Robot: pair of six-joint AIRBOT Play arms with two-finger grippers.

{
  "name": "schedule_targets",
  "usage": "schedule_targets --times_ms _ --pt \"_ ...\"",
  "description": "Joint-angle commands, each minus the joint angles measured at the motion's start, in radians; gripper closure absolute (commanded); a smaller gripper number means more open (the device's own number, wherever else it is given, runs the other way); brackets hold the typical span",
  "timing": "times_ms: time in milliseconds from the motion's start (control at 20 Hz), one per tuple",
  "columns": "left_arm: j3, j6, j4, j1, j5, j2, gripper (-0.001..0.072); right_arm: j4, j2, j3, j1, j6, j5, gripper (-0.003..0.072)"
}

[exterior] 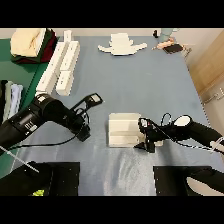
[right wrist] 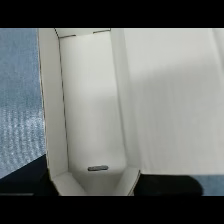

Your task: Fold the box.

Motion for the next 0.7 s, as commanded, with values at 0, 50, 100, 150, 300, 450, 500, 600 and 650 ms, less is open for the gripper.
schedule_targets --times_ms 0,50,100,150,300,450,500,600,650 --pt "-0.168 0.675 -0.391 0.108 0.204 -0.005 0.0014 0.000 0.000 0.000 0.000 0.000 0.000 0.0161" --pt "-0.196 0.756 -0.459 0.107 0.260 -0.023 0.0014 0.000 0.000 0.000 0.000 0.000 0.000 0.0162" --pt "-0.219 0.828 -0.523 0.106 0.309 -0.048 0.0013 0.000 0.000 0.000 0.000 0.000 0.000 0.0161" --pt "-0.232 0.883 -0.563 0.106 0.336 -0.081 0.0013 0.000 0.000 0.000 0.001 0.000 0.000 0.0161" --pt "-0.232 0.991 -0.616 0.106 0.349 -0.179 0.0013 0.000 0.000 0.000 0.000 0.000 0.000 0.0161" --pt "-0.232 1.085 -0.676 0.082 0.353 -0.231 0.0014 0.000 0.000 0.000 0.000 0.000 0.000 0.0161" --pt "-0.232 1.106 -0.700 0.072 0.365 -0.245 0.0013 0.000 0.000 0.000 0.001 0.000 0.000 0.0162" --pt "-0.226 1.123 -0.744 0.048 0.411 -0.277 0.0014 0.000 0.000 0.000 0.000 0.000 0.000 0.0161" --pt "-0.215 1.125 -0.747 0.034 0.426 -0.294 0.0013 0.000 0.000 0.000 0.001 0.000 0.000 0.0162"
